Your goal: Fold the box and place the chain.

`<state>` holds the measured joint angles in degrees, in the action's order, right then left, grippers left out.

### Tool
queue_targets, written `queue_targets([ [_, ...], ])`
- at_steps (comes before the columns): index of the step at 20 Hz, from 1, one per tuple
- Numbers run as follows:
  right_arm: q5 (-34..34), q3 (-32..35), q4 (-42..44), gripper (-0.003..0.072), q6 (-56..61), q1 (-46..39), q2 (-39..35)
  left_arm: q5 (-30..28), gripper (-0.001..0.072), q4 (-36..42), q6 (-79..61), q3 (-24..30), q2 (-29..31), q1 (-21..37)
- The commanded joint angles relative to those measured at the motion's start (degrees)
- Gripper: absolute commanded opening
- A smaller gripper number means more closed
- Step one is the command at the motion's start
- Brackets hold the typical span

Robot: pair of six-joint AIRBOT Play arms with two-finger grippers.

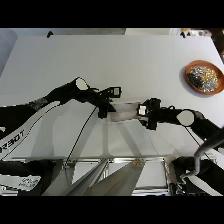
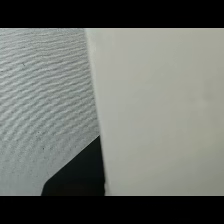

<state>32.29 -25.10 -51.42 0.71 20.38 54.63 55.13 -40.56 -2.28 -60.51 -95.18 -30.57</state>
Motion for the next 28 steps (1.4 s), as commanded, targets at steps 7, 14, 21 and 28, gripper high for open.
queue_targets([
  [7, 7.87, -2.8, 19.06, 0.0682, -18.86, -9.01, 9.01, -0.04, 0.0011, 0.0, -0.02, -0.02, 0.0, 0.0],
  [14, 8.83, -3.58, 18.53, 0.0681, -17.86, -10.14, 9.31, -0.02, 0.0011, 0.0, -0.02, -0.02, 0.0, 0.0],
  [21, 10.47, -3.58, 22.4, 0.068, -23.96, -10.16, 13.97, -0.02, 0.0011, 0.0, -0.02, -0.02, 0.0, 0.0],
  [28, 16.48, -3.56, 24.24, 0.0671, -27.98, -10.1, 17.88, -0.04, 0.0011, 0.0, -0.02, -0.02, 0.0, 0.0],
])
